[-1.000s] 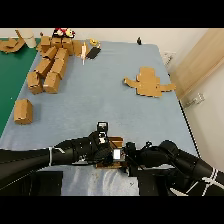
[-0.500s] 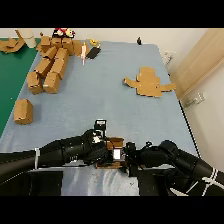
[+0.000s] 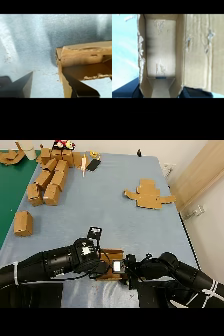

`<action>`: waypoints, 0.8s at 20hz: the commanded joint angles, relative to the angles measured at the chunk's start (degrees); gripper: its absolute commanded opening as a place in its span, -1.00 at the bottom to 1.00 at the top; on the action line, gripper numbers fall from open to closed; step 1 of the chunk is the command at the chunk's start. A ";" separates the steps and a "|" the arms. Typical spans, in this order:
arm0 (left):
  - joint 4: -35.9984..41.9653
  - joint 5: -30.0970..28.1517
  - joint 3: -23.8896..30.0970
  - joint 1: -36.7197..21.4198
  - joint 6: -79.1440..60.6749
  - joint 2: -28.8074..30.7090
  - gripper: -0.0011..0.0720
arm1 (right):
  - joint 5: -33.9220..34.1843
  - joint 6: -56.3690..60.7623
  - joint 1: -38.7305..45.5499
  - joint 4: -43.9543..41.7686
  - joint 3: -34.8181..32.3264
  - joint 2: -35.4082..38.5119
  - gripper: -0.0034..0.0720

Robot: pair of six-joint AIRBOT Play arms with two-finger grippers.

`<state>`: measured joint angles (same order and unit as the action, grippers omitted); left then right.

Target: Fold the box.

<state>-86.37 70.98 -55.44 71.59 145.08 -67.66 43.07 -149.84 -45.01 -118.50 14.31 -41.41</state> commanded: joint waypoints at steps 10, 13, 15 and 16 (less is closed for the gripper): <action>-4.83 0.20 4.11 -2.60 -11.98 9.88 -0.94 | 1.07 0.00 0.00 -0.02 0.02 -0.04 0.31; 10.88 -7.13 14.99 -10.93 -35.74 25.16 -0.94 | 2.05 0.00 0.00 0.02 0.02 -0.07 0.31; 23.23 -10.40 22.51 -20.11 -56.13 35.17 -0.94 | 2.05 0.00 0.00 0.02 0.02 -0.07 0.31; 28.44 -10.40 25.83 -25.22 -66.05 39.08 -0.94 | 2.49 0.00 0.00 0.00 0.02 -0.07 0.31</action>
<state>-74.35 64.90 -38.46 56.75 107.83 -40.29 44.53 -149.86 -44.99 -118.52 14.33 -41.43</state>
